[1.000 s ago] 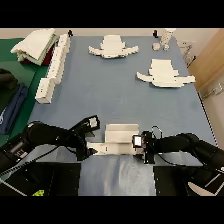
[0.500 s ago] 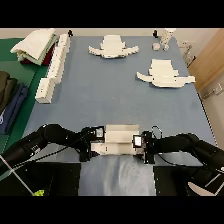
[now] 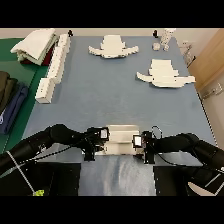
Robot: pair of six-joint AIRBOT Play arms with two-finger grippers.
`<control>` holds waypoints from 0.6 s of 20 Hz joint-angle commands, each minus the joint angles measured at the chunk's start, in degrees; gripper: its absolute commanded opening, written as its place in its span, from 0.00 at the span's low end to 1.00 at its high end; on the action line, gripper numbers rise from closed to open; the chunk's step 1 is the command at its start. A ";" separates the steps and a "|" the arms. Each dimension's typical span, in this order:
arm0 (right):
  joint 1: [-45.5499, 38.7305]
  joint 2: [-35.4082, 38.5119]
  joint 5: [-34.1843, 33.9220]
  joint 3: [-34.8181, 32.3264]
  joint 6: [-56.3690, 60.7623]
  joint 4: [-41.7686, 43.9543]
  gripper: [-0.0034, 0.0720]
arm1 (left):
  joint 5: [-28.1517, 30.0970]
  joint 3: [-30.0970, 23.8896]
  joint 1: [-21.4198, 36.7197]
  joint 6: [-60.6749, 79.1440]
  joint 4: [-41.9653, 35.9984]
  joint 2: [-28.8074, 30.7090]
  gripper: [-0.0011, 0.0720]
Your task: Fold the box.
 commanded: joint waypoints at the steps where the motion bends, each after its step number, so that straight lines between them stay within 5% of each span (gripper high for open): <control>1: 0.00 -0.02 0.00 0.02 0.00 0.00 0.73 | 1.38 0.04 -0.33 0.52 -3.23 -1.16 0.12; 2: 0.00 -0.02 0.00 0.02 0.00 0.00 0.73 | 1.29 0.11 -0.35 1.42 -3.48 -1.22 0.04; 12: 0.00 -0.02 0.00 0.02 0.00 0.00 0.73 | 1.57 0.17 -0.35 3.87 -8.92 -1.29 0.04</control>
